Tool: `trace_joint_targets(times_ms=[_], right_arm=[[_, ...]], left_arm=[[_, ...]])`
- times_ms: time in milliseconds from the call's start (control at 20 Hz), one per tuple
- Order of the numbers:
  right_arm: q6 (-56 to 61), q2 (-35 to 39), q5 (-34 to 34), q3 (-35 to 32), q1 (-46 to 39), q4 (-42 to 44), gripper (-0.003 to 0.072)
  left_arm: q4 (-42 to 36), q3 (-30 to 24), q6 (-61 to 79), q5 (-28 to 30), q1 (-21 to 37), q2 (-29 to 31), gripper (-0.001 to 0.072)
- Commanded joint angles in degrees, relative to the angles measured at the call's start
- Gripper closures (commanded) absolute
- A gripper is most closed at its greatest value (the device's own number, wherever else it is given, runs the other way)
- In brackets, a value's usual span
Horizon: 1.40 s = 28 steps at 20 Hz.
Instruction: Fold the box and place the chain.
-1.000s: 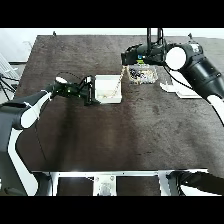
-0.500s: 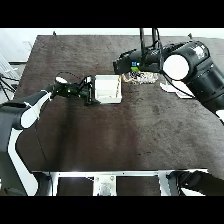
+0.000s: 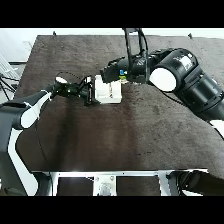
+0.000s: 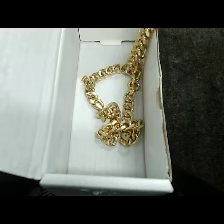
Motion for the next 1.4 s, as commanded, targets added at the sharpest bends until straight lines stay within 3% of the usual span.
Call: trace_joint_targets(times_ms=[0, 400, 950, 1200, 1350], right_arm=[[3.93, -1.01, -4.52, -0.02, 1.49, -0.22, 0.0676], [6.43, -4.76, -6.47, -0.07, 1.79, -0.46, 0.0675], [6.43, -14.91, -7.34, -0.17, -3.82, -0.42, 0.0675], [6.62, -21.03, -18.75, -6.01, -5.33, 3.8, 0.0675], [6.62, -23.71, -20.57, -6.99, -5.73, 3.93, 0.0675]], left_arm=[[0.02, 0.04, 0.0, 0.0, 0.02, 0.02, 0.0243], [0.02, 0.04, 0.0, 0.0, 0.02, 0.02, 0.0243], [0.02, 0.04, 0.0, -0.02, 0.02, 0.02, 0.0242], [0.02, 0.04, 0.0, 0.0, 0.02, 0.02, 0.0243], [0.02, 0.04, 0.0, -0.02, 0.02, 0.02, 0.0243]])
